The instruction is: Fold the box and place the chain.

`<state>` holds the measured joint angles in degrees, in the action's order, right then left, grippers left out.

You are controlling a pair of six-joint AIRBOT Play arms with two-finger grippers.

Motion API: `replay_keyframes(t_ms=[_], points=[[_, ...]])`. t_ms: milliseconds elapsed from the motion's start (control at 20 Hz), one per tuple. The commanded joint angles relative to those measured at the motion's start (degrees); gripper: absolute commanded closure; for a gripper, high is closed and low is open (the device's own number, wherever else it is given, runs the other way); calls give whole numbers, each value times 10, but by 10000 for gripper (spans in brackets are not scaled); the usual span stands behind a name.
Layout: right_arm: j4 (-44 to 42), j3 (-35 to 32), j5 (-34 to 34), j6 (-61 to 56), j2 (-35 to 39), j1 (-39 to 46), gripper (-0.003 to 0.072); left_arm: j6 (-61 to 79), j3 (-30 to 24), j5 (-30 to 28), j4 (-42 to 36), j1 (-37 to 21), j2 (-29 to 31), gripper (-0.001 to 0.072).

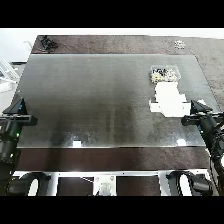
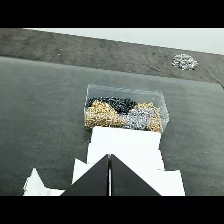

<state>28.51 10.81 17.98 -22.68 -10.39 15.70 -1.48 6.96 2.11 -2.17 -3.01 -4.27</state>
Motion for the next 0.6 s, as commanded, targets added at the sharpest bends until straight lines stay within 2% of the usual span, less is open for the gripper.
replay_keyframes(t_ms=[0,300,350,400,550], points=[[0,0,0,0,1,0,679,0,0,0,0,0,0,691],[1,6,13,-15,1,0,678,0,0,0,0,0,0,691],[2,13,8,-13,0,2,617,0,0,0,0,0,0,691],[10,23,4,-13,-6,3,485,0,0,0,0,0,0,691],[37,78,13,-26,-75,44,456,0,0,0,0,0,0,691]])
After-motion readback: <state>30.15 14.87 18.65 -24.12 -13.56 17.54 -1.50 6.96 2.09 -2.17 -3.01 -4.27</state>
